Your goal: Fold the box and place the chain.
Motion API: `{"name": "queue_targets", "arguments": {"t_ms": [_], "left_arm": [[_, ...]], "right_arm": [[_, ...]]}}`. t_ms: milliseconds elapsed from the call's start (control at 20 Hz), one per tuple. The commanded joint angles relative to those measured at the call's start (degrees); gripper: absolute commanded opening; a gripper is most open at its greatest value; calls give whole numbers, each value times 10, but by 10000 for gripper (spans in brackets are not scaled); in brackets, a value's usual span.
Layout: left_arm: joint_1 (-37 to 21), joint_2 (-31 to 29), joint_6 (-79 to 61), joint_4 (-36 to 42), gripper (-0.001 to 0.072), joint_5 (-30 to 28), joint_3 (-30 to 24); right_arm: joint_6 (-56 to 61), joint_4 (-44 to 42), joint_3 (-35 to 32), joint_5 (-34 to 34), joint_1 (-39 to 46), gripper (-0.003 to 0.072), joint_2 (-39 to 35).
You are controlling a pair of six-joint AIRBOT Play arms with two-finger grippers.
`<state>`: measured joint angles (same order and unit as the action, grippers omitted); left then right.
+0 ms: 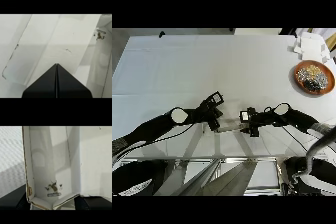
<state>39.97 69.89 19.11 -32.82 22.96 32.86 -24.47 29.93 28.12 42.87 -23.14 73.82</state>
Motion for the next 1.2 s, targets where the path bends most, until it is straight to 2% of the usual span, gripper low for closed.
{"name": "queue_targets", "arguments": {"t_ms": [0,200,300,650,750,850,950,1150], "left_arm": [[-1,6,0,-2,6,0,0],[-3,-30,0,-7,6,9,0],[-17,-66,0,-12,6,40,0],[-129,-196,5,-112,3,263,-1],[-167,-218,5,-120,3,344,-1],[-193,-222,4,-118,3,388,-2],[-201,-214,2,-118,7,384,-8],[-184,-175,2,-111,8,318,-36]], "right_arm": [[0,0,0,0,0,292,0],[0,0,0,0,0,292,0],[0,0,0,0,0,292,0],[0,0,0,0,0,292,0],[0,0,0,0,0,292,0],[0,0,0,0,0,292,0],[0,0,0,0,0,292,0],[0,0,0,0,0,292,0]]}}
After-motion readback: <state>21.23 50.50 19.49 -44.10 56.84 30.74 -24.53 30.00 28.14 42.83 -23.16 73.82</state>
